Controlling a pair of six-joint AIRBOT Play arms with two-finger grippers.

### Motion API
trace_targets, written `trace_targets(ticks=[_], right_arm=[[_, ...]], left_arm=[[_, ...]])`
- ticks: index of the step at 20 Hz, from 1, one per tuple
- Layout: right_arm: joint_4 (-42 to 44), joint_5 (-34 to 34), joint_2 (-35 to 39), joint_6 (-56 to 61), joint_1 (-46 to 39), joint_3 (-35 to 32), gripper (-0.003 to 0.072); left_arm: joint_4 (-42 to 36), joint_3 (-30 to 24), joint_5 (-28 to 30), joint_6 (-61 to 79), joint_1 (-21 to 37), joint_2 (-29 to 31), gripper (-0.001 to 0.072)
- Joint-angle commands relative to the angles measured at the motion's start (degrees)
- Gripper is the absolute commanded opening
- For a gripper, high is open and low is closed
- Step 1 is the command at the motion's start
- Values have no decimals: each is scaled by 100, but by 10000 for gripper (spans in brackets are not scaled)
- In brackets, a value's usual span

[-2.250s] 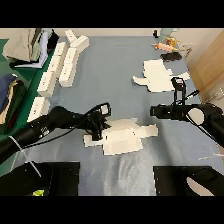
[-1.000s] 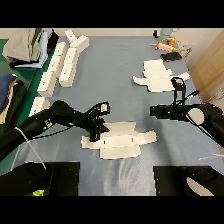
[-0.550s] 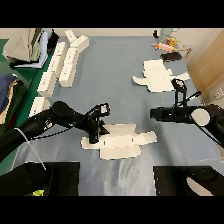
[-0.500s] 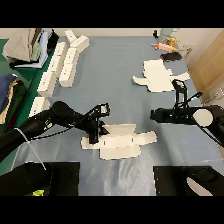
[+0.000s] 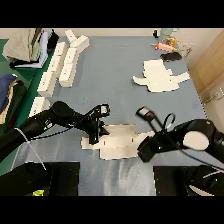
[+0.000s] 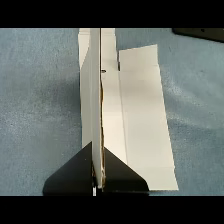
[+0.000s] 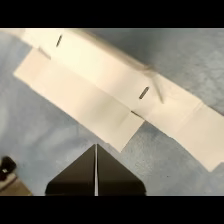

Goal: Fold the box.

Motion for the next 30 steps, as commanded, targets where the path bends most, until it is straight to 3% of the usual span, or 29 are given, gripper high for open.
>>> trace_targets(ticks=[1,2,4,9,12,21,30], right_arm=[[-1668,9,-7,-466,1744,-138,368],[-2162,-229,-63,-472,2059,-251,546],[-2715,-835,-304,-562,2337,-487,695],[-2924,-1635,-1303,-450,2354,-601,697],[-3425,-1847,-1661,780,2354,-577,693],[-4500,-1488,-1099,3056,2293,-328,679],[-4503,-1349,-1095,2981,2153,-293,712]], left_arm=[[0,0,-2,4,2,4,18],[0,0,0,4,2,4,18],[0,0,0,4,2,4,17],[0,0,-2,4,2,4,18],[0,0,-2,4,2,4,18],[0,0,0,4,2,4,18],[0,0,-2,4,2,4,18]])
